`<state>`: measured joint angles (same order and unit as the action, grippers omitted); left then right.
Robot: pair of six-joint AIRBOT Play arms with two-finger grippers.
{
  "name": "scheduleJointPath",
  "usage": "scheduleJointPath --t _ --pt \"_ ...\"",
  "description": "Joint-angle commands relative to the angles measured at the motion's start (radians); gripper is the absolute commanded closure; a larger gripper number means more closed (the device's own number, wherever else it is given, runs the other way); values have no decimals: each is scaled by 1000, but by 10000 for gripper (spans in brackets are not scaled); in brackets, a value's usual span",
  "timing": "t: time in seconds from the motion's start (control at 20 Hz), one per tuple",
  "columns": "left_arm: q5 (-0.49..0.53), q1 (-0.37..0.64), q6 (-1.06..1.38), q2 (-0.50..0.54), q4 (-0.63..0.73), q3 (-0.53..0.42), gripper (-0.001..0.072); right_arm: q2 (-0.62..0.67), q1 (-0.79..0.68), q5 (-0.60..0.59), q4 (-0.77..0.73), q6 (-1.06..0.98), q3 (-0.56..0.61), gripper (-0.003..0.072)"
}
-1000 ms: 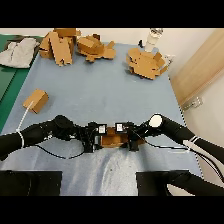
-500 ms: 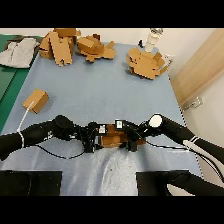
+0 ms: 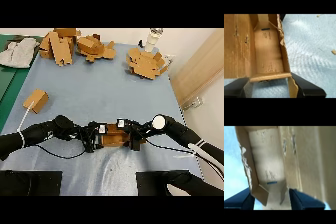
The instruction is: Fold the box.
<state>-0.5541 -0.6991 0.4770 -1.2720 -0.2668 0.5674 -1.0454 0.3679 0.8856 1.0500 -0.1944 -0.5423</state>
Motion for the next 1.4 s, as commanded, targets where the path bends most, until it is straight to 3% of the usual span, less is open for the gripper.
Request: scheduleJointPath --t 0.0,0.15,0.4,0.55,0.6,0.65,0.7,0.75,0.85,1.0,1.15,1.35 --pt "-5 0 0 0 0 0 245 40 0 0 31 -37 -1 75" --pt "-6 0 0 0 -1 0 245 78 0 15 68 -128 -1 76" --pt "-6 0 0 0 -1 0 244 179 0 59 280 -384 -1 76" --pt "-6 0 0 0 -1 0 244 246 0 103 312 -545 -1 77" --pt "-6 0 0 0 -1 0 244 264 0 100 295 -623 -1 99" --pt "-6 0 0 0 -2 0 244 279 0 97 273 -737 -4 170" --pt "-6 0 0 0 -2 0 244 288 0 108 243 -885 -12 485" --pt "-6 0 1 0 -2 0 244 293 0 112 220 -1018 -21 683" --pt "-6 0 0 0 -2 0 244 291 0 100 111 -1099 -31 684" --pt "-6 0 1 0 -2 0 244 243 -1 21 -151 -1030 -39 685" --pt "-6 0 1 0 -2 0 244 116 -20 -40 -317 -915 -76 687" --pt "-6 0 0 0 -2 0 244 -92 -116 11 -634 -660 -101 687"
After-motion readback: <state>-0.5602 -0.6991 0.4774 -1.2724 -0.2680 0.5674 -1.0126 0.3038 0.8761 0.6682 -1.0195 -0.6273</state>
